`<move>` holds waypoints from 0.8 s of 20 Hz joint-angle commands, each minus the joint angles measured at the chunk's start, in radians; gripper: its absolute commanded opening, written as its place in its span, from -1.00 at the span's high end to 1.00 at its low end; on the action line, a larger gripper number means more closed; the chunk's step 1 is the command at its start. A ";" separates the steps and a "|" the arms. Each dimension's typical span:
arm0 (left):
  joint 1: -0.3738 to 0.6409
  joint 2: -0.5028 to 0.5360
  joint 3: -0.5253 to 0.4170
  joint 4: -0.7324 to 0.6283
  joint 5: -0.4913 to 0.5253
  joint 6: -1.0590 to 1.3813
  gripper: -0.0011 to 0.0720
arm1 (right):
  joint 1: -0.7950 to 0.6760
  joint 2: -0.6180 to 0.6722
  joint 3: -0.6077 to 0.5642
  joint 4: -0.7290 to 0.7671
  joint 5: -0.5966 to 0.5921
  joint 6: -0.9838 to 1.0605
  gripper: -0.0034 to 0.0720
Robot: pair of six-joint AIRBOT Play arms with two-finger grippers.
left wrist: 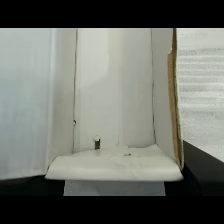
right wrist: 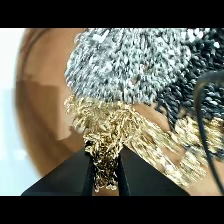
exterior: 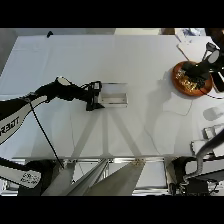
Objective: Fold the box and place the chain.
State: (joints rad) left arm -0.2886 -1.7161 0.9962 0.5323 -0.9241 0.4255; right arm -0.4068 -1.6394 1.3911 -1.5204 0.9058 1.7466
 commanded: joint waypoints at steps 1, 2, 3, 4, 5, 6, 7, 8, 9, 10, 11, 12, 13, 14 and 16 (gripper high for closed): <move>0.000 0.001 0.000 0.000 0.000 0.000 0.27 | 0.018 0.111 0.001 -0.003 0.154 -0.128 0.88; 0.000 0.001 0.000 0.000 0.000 0.000 0.27 | 0.027 0.144 0.001 -0.003 0.200 -0.150 0.88; 0.000 0.001 0.000 0.000 0.000 0.000 0.27 | 0.037 0.174 0.001 -0.003 0.244 -0.171 0.88; 0.000 0.001 0.000 0.000 0.000 0.000 0.27 | 0.050 0.205 0.001 -0.002 0.286 -0.213 0.88; 0.000 0.001 0.000 0.000 0.000 0.000 0.27 | 0.063 0.231 0.001 -0.003 0.323 -0.243 0.88; 0.000 0.001 0.000 0.000 0.000 0.000 0.27 | 0.079 0.255 0.000 -0.002 0.357 -0.256 0.88; 0.000 0.001 0.000 0.000 0.000 0.000 0.27 | 0.093 0.275 0.000 -0.001 0.379 -0.256 0.88; 0.000 0.001 0.000 0.000 0.000 0.000 0.27 | 0.114 0.293 0.000 -0.001 0.401 -0.256 0.88; 0.000 0.001 0.000 0.000 0.000 0.000 0.27 | 0.136 0.306 0.000 -0.002 0.418 -0.256 0.88; 0.000 0.001 0.000 0.000 0.000 0.000 0.27 | 0.164 0.315 0.000 -0.001 0.432 -0.256 0.88; 0.000 0.001 0.000 0.000 0.000 0.000 0.27 | 0.195 0.318 0.000 -0.001 0.447 -0.256 0.88; 0.000 0.001 0.000 0.000 0.000 0.000 0.27 | 0.233 0.318 -0.001 -0.001 0.456 -0.256 0.88; 0.000 0.001 0.000 0.000 0.000 0.000 0.27 | 0.274 0.318 -0.001 -0.001 0.457 -0.256 0.88; 0.000 0.001 0.000 0.000 0.000 0.000 0.27 | 0.311 0.318 -0.001 -0.001 0.451 -0.255 0.88; 0.000 0.001 0.000 0.000 0.000 0.000 0.27 | 0.383 0.318 -0.001 -0.001 0.440 -0.225 0.88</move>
State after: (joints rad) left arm -0.2886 -1.7161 0.9962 0.5323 -0.9241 0.4255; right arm -0.1154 -1.3285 1.3903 -1.5208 1.3342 1.4994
